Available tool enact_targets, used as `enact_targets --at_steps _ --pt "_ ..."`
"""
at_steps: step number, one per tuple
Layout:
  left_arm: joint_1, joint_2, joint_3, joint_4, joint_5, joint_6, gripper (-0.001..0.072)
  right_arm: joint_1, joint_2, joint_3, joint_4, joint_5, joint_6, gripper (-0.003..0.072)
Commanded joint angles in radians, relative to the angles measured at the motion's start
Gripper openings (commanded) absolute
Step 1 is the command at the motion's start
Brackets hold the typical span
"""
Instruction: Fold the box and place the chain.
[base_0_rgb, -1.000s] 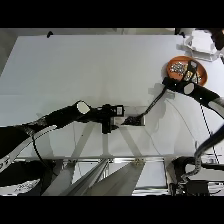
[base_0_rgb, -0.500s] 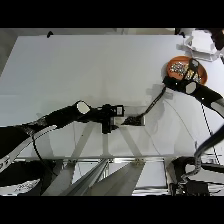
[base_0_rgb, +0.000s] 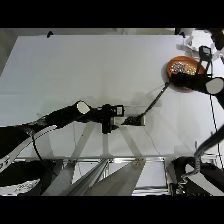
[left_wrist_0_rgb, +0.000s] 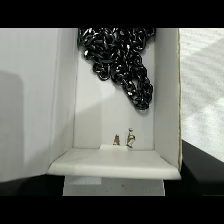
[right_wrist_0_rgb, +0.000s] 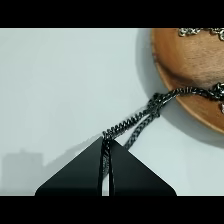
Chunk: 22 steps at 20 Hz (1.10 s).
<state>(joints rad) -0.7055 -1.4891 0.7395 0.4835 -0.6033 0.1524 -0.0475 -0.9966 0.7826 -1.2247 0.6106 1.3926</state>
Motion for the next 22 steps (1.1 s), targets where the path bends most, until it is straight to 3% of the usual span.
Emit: enact_targets --at_steps 1,6,10,13,22 --pt "0.000 0.001 0.000 0.000 0.000 0.000 0.0205 0.001 0.195 0.001 0.003 0.196 -0.067 0.0017" --pt "0.000 0.001 0.000 0.000 0.000 0.000 0.0205 0.001 0.435 0.001 0.112 0.290 -0.110 0.0017" --pt "0.000 0.001 0.000 0.000 0.000 0.000 0.0205 0.001 0.547 0.001 0.388 0.397 -0.226 0.0019" --pt "0.000 0.001 0.000 0.000 0.000 0.000 0.0205 0.001 0.559 0.001 0.563 0.507 -0.312 0.0019" --pt "0.000 0.001 0.000 0.000 0.000 0.000 0.0205 0.017 0.542 -0.002 0.665 0.526 -0.356 0.0019"
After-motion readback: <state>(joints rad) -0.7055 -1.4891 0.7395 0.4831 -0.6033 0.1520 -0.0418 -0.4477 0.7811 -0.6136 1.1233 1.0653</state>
